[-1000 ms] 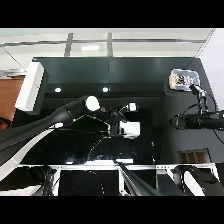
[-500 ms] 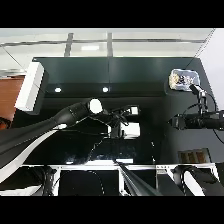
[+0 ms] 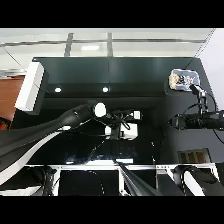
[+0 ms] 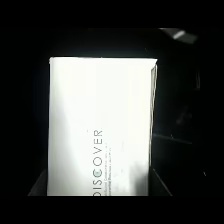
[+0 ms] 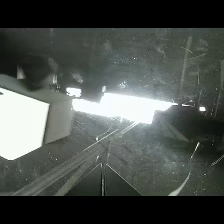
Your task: Fold the box and place the chain.
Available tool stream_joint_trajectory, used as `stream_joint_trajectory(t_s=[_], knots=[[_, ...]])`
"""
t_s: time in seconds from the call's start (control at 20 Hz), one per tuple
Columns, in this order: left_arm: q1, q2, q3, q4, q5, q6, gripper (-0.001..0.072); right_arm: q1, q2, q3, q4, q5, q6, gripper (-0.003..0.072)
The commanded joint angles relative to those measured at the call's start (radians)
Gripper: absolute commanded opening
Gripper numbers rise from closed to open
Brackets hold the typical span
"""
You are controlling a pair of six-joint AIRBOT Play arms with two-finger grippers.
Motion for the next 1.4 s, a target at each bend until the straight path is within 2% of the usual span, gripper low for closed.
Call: stream_joint_trajectory(t_s=[0.0, 0.15, 0.3, 0.45, 0.6, 0.7, 0.8, 0.9, 1.05, 1.2, 1.35], knots=[[0.078, 0.097, 0.013, 0.329, -0.138, -0.396, 0.0273, 0.0, 0.0, 0.0, 0.0, 0.0, 0.0, 0.0012], [0.254, 0.217, -0.012, 0.552, -0.28, -0.66, 0.0273, 0.0, 0.0, 0.0, 0.0, -0.002, 0.0, 0.0012], [0.534, 0.342, -0.08, 0.636, -0.398, -0.774, 0.0273, 0.0, 0.0, 0.0, 0.0, -0.018, 0.0, 0.0012], [0.878, 0.415, -0.17, 0.621, -0.426, -0.796, 0.0273, 0.0, 0.0, 0.0, 0.0, -0.034, 0.0, 0.0012], [1.182, 0.418, -0.224, 0.584, -0.462, -0.797, 0.0273, 0.0, 0.0, 0.0, 0.001, -0.05, 0.0, 0.0012], [1.332, 0.424, -0.225, 0.596, -0.457, -0.797, 0.0276, 0.0, 0.0, 0.0, 0.004, -0.053, 0.0, 0.0012], [1.453, 0.453, -0.231, 0.602, -0.388, -0.799, 0.0291, 0.0, 0.0, 0.0, 0.008, -0.052, 0.003, 0.0012], [1.541, 0.468, -0.23, 0.581, -0.326, -0.743, 0.0291, 0.0, 0.0, 0.0, 0.01, -0.055, 0.011, 0.0012], [1.611, 0.453, -0.23, 0.383, -0.258, -0.425, 0.0291, 0.0, 0.0, 0.0, 0.012, -0.056, 0.013, 0.0012], [1.602, 0.431, -0.23, 0.339, -0.155, -0.293, 0.029, 0.0, 0.0, 0.0, 0.011, -0.057, 0.045, 0.0012], [1.589, 0.384, -0.23, 0.221, -0.15, -0.148, 0.029, 0.0, 0.0, 0.0, 0.011, -0.064, 0.062, 0.0012]])
